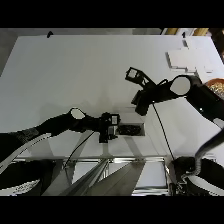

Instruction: Fold the box and place the chain.

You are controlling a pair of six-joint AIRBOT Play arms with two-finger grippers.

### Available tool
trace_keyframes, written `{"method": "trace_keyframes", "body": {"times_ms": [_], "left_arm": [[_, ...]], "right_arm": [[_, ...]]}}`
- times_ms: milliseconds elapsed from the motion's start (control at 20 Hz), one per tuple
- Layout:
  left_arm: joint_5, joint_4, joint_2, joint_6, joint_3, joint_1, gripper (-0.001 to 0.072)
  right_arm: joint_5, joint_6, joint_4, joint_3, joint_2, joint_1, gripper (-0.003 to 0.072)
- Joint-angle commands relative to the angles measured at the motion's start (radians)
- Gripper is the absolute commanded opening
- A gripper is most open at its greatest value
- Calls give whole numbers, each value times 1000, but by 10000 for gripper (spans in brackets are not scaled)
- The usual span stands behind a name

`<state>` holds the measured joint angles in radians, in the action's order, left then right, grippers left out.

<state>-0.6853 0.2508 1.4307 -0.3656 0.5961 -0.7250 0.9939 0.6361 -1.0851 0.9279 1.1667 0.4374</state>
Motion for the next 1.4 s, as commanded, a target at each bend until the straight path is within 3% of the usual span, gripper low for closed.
{"method": "trace_keyframes", "body": {"times_ms": [0,100,250,350,450,550,1000,1350], "left_arm": [[0,0,0,0,1,0,170],[0,0,0,0,0,0,170],[0,0,0,0,0,0,170],[0,0,0,0,0,0,170],[0,0,0,0,0,0,170],[0,0,0,0,0,0,170],[0,0,0,0,0,0,170],[0,0,0,0,0,0,170]], "right_arm": [[64,-126,-9,-25,18,24,18],[131,-216,40,-40,12,48,19],[136,-280,72,-84,-40,89,21],[114,-280,70,-132,-84,101,73],[79,-279,73,-187,-132,102,191],[58,-280,69,-230,-177,114,211],[-14,-278,77,-270,-207,214,245],[-44,-266,77,-270,-152,246,280]]}}
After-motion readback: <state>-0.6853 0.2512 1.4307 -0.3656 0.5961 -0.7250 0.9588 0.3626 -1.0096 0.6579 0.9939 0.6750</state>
